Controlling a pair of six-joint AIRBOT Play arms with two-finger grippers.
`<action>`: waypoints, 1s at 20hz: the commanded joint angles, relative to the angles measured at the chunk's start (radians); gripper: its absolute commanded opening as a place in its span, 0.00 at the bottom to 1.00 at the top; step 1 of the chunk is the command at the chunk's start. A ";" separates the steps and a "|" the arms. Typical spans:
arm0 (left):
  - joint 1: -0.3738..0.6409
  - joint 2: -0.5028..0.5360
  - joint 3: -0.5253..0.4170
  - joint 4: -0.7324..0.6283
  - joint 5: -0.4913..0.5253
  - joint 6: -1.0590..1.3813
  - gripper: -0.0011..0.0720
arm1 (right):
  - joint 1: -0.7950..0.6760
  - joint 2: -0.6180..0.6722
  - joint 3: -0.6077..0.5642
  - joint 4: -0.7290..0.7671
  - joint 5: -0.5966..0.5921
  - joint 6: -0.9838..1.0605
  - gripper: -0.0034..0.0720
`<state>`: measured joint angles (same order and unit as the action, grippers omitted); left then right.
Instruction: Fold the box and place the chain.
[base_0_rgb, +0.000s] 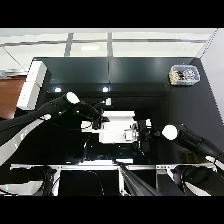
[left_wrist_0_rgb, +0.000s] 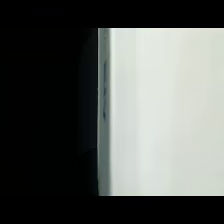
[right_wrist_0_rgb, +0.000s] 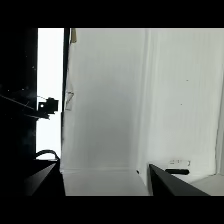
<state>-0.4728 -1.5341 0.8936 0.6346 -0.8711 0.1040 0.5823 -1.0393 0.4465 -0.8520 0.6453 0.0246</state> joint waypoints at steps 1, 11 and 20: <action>0.000 0.000 0.000 0.000 0.000 0.000 0.05 | -0.005 -0.006 0.021 0.006 -0.027 0.001 0.96; 0.000 0.000 0.000 0.000 0.000 0.000 0.05 | -0.122 0.019 0.098 0.087 0.004 0.019 0.96; 0.000 0.000 0.000 0.000 0.000 0.000 0.05 | -0.214 -0.051 0.098 0.344 0.038 -0.204 0.96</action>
